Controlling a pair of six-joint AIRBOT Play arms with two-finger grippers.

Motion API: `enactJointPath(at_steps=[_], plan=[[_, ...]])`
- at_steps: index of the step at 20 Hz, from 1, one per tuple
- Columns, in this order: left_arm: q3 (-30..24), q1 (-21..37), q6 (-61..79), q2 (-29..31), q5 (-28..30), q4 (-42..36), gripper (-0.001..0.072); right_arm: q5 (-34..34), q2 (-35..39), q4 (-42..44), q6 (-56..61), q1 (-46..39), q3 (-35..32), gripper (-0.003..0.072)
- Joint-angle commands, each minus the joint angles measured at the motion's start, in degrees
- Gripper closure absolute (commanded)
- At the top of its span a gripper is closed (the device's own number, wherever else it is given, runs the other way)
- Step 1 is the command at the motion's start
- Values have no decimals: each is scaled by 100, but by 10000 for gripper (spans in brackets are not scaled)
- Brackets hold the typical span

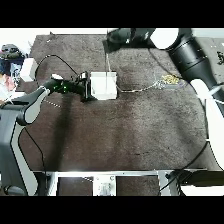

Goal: Fold the box and place the chain.

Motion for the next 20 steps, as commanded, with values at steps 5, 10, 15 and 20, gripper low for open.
enactJointPath(at_steps=[5,10,15,20], plan=[[0,-2,2,4,2,0,251,-33,-793,-168,417,-269,-739,444],[0,-2,2,4,0,0,251,590,-656,-133,656,-1189,-1244,453],[0,-2,2,4,2,0,251,-39,334,-129,1327,-2173,-3086,453],[0,-2,2,4,2,0,251,-1716,358,258,2118,-2874,-4363,452]])
